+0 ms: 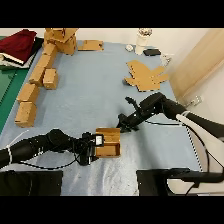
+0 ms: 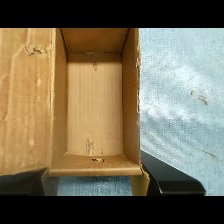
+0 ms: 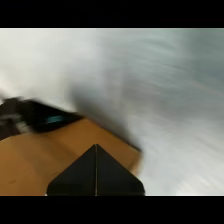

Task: Fold the box.

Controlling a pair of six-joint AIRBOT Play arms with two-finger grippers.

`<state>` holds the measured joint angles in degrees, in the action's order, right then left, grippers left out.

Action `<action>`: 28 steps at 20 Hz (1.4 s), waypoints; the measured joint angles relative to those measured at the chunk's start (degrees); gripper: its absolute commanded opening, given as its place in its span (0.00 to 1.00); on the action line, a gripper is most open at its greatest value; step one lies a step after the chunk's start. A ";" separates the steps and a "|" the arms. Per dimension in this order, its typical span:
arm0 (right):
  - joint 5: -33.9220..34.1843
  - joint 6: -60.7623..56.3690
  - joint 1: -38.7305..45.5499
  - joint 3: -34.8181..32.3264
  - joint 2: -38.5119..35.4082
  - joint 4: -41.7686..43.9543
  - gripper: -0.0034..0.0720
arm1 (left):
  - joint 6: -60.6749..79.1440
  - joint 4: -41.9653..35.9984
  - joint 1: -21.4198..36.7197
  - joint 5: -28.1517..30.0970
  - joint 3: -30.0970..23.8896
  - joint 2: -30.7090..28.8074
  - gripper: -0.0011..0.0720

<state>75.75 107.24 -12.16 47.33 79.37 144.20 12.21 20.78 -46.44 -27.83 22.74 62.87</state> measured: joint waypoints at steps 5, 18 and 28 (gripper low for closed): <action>8.57 24.85 -0.17 -1.84 4.37 15.98 0.05 | 0.00 0.00 0.00 0.00 0.00 0.00 0.61; -15.67 36.83 -15.82 -17.92 -25.51 0.72 0.05 | 0.00 0.02 -0.02 0.00 0.02 0.00 0.61; -33.11 36.33 -36.61 -21.90 -39.19 -23.10 0.60 | -0.02 0.00 0.00 0.02 0.00 0.00 0.61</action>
<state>42.63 143.57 -48.77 25.43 40.18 121.10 12.19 20.78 -46.44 -27.81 22.74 62.87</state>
